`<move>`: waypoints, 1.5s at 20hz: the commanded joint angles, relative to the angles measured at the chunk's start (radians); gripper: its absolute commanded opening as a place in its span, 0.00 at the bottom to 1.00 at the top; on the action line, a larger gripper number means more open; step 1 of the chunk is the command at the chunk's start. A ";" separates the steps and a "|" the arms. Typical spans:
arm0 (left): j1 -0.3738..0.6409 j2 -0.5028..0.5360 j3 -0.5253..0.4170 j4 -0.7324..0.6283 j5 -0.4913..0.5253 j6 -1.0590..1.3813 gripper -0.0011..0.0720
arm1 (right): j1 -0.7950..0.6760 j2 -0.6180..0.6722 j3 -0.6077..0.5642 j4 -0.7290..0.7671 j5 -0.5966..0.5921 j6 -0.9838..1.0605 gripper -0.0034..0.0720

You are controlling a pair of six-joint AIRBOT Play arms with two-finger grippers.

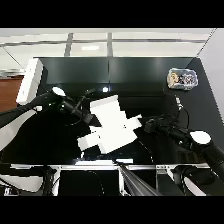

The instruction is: Fold the box and place the chain.

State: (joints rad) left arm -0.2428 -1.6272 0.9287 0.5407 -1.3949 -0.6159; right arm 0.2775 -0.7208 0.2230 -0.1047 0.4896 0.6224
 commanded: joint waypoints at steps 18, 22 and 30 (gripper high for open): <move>-0.297 0.368 -0.253 0.080 0.681 0.668 0.05 | -0.045 -0.002 0.301 -0.894 0.533 -0.048 0.96; -0.306 0.304 -0.214 0.118 0.622 0.665 0.05 | 0.017 -0.002 0.248 -0.889 0.538 -0.105 0.94; -0.313 0.229 -0.186 0.242 0.614 0.665 0.05 | 0.212 -0.024 0.189 -0.853 0.336 -0.150 0.94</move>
